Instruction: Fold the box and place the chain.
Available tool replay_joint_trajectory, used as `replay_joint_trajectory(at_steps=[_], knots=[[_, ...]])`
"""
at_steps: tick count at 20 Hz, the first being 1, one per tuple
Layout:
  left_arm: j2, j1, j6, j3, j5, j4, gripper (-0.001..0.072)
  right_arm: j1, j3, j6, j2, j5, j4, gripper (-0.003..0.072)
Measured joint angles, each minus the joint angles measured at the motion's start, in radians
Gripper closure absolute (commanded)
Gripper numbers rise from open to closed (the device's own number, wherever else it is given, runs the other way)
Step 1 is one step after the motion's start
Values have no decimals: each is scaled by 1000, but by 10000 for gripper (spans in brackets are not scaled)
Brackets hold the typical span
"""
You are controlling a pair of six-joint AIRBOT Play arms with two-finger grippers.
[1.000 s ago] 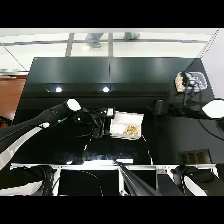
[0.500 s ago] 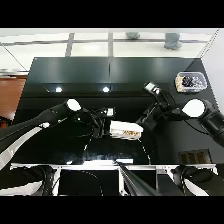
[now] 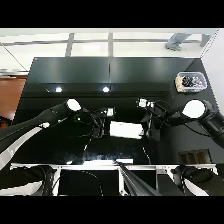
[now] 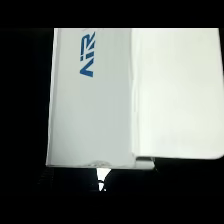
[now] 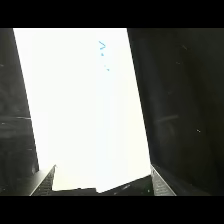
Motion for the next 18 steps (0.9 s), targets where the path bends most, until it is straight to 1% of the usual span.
replay_joint_trajectory(at_steps=[4, 5, 8, 9, 10, 12, 13, 14, 18], knots=[[0, 0, 0, 0, 0, 0, 247, 13, -23, -28, -3, -36, 19, -8], [0, 0, 0, 0, 0, 0, 247, 14, -27, -32, -3, -50, 21, 67], [0, 0, 0, 0, -1, 0, 248, 18, -32, -37, -3, -77, 26, 70], [0, 0, 0, 0, -1, 0, 247, 18, -33, -38, -3, -84, 26, 192], [0, 0, 0, 0, -1, 0, 247, 18, -33, -40, -3, -87, 27, 267], [0, 0, -1, 0, -1, 0, 247, 19, -34, -40, -3, -89, 28, 267], [0, 0, -1, 0, -1, 0, 247, 19, -34, -40, -3, -91, 28, 348], [0, 0, -1, 0, -1, 0, 247, 19, -34, -40, -3, -91, 28, 528], [0, 0, -2, 0, -2, 0, 247, 19, -34, -40, -3, -94, 29, 526]])
